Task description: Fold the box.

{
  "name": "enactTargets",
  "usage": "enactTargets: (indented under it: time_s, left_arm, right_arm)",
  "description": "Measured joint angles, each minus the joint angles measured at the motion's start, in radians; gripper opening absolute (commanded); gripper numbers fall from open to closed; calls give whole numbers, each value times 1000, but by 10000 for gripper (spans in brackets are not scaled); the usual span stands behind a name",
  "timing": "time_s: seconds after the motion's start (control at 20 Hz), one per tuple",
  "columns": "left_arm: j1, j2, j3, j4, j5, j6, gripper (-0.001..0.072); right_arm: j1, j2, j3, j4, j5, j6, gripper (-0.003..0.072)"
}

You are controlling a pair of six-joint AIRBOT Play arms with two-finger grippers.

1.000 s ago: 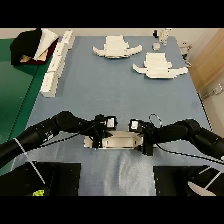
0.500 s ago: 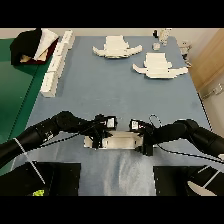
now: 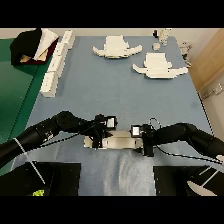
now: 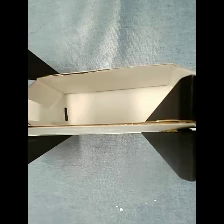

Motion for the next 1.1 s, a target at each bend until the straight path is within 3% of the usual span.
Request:
enactTargets:
  time_s: [0.25, 0.35, 0.55, 0.6, 0.65, 0.7, 0.75, 0.85, 1.1]
  left_arm:
    - [0, 0, 0, 0, 0, 0, 14]
    - [0, 0, 0, 0, 0, 0, 14]
    - [0, 0, 0, 0, 0, 0, 14]
    - [0, 0, 0, 0, 0, 0, 14]
    - [0, 0, 0, 0, 0, 0, 14]
    - [0, 0, 0, 0, -1, 0, 14]
    - [0, 0, 0, 0, -1, 0, 14]
    - [0, 0, 0, 0, 0, 0, 14]
    - [0, 0, 0, 0, 0, 0, 14]
  right_arm:
    - [-2, -10, -7, 8, 21, -23, 707]
    - [-2, -15, -8, 10, 23, -29, 648]
    - [-2, -34, -11, 10, 27, -30, 647]
    - [-2, -36, -11, 11, 28, -31, 599]
    - [-2, -37, -11, 12, 31, -31, 446]
    - [-2, -37, -12, 13, 31, -32, 406]
    - [-2, -35, -12, 13, 31, -31, 414]
    - [-2, -21, -12, 10, 26, -32, 662]
    - [-2, 0, -12, 10, 23, -31, 669]
